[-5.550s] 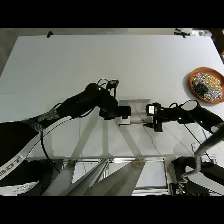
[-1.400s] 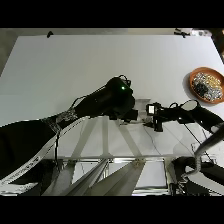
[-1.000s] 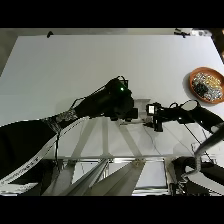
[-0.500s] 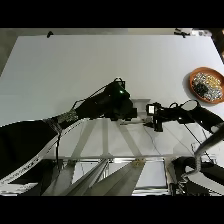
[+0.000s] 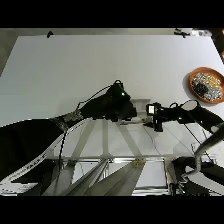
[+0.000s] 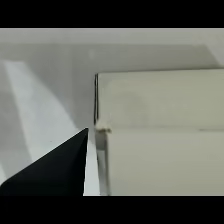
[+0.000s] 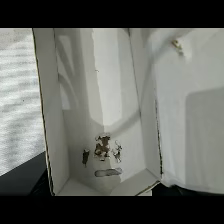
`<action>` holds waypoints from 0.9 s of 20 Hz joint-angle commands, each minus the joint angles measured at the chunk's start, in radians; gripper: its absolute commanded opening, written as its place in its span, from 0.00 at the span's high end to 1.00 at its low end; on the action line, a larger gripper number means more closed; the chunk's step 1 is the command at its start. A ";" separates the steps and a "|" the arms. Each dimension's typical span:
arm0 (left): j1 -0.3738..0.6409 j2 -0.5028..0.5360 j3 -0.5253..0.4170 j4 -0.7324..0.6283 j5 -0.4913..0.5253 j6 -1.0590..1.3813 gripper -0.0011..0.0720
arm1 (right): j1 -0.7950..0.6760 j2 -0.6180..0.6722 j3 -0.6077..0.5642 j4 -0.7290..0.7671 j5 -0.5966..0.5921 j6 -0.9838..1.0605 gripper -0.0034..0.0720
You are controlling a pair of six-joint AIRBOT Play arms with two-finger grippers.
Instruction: Fold the box and place the chain.
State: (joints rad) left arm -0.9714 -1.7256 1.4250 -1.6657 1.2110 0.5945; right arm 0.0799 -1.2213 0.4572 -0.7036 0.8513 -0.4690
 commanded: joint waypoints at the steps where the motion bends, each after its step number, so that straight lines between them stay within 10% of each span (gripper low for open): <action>1: 0.000 -0.010 -0.001 0.034 0.011 -0.028 0.56 | 0.000 0.000 0.000 0.000 0.000 0.000 0.38; 13: -0.003 -0.051 -0.003 -0.002 0.011 -0.014 0.65 | 0.000 0.000 0.000 0.000 0.000 0.000 0.38; 15: -0.003 -0.054 -0.003 -0.001 0.012 -0.013 0.91 | 0.000 0.000 0.000 0.000 0.000 0.000 0.38; 18: -0.004 -0.054 -0.003 -0.001 0.012 -0.011 0.98 | 0.000 0.000 0.000 0.000 0.000 0.000 0.38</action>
State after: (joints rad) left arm -0.9745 -1.7767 1.4231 -1.6661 1.2224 0.5797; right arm 0.0799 -1.2217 0.4572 -0.7036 0.8513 -0.4686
